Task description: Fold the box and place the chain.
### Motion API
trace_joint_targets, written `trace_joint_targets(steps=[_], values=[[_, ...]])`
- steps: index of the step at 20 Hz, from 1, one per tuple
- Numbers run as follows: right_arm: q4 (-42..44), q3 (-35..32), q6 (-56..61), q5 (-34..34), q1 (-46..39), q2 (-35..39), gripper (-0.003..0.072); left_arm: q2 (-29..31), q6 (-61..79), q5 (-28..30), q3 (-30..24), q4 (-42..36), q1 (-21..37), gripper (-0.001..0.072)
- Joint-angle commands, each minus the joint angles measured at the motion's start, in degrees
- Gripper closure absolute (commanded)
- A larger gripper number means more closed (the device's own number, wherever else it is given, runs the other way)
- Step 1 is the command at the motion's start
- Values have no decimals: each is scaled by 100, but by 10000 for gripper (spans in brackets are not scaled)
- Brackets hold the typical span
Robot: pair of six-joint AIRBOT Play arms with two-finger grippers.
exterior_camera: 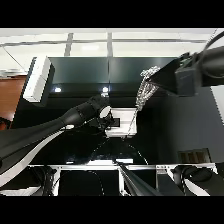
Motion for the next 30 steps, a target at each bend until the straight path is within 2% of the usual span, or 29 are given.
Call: trace_joint_targets(steps=[1,5,8,13,16,21,22,23,25,30], values=[[24,-468,2,-291,68,-2,674,-4,2,2,4,0,4,686],[26,-1093,4,-245,68,-2,674,-4,2,2,4,0,4,686],[28,-2055,66,-514,68,-2,674,-4,2,2,4,2,4,686],[560,-3847,302,-2063,70,-37,673,-4,2,2,4,2,4,686],[706,-4496,304,-2756,70,-39,673,-4,2,4,4,2,4,686],[728,-4614,302,-2855,208,-63,666,-4,2,4,4,2,4,686],[726,-4614,302,-2855,286,-63,461,-4,2,4,4,0,4,686],[680,-4614,297,-2835,317,-61,355,-4,2,4,4,2,4,686],[358,-4579,302,-2667,190,-44,356,-4,0,2,4,-2,4,686],[-953,-4448,299,-1915,-896,358,357,-22,2,4,4,-24,0,686]])
